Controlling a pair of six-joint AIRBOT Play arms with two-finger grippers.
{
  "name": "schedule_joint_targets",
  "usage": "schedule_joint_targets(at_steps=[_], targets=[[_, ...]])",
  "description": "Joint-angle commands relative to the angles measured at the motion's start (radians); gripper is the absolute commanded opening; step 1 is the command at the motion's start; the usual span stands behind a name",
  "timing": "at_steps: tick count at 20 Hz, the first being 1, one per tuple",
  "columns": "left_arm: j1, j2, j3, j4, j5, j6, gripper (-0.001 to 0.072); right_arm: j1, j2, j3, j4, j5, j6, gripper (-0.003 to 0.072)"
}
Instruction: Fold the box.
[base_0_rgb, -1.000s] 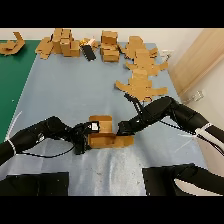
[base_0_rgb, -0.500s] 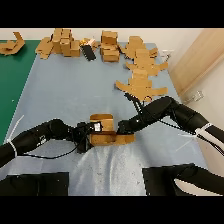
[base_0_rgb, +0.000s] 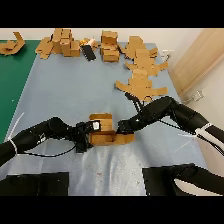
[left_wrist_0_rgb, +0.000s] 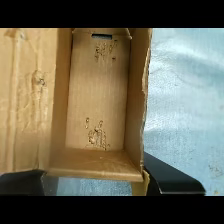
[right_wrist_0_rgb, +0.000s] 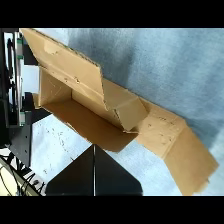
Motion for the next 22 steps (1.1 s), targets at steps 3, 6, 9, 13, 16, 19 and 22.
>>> schedule_joint_targets(at_steps=[3,6,9,13,16,19,22], targets=[[0.025,0.002,0.000,-0.020,-0.076,0.006,0.0363,0.001,0.000,0.001,0.000,0.003,0.000,0.0004],[0.025,0.002,0.000,-0.035,-0.069,0.029,0.0363,0.001,0.000,0.001,0.000,0.010,0.000,0.0004],[0.025,0.002,0.000,-0.035,-0.066,0.028,0.0363,0.001,-0.001,0.001,0.022,0.043,-0.001,0.0002],[0.025,0.002,0.000,-0.034,-0.066,0.029,0.0362,0.001,-0.043,0.001,0.261,0.118,-0.173,0.0001],[0.025,0.002,0.000,-0.026,-0.066,0.035,0.0362,0.001,-0.100,0.001,0.267,0.113,-0.192,0.0001],[0.025,0.002,0.000,-0.027,-0.053,0.054,0.0363,0.001,-0.126,0.001,0.270,0.119,-0.217,0.0001],[0.025,0.002,0.000,-0.027,-0.039,0.053,0.0363,0.001,-0.126,0.001,0.272,0.119,-0.218,0.0001]])
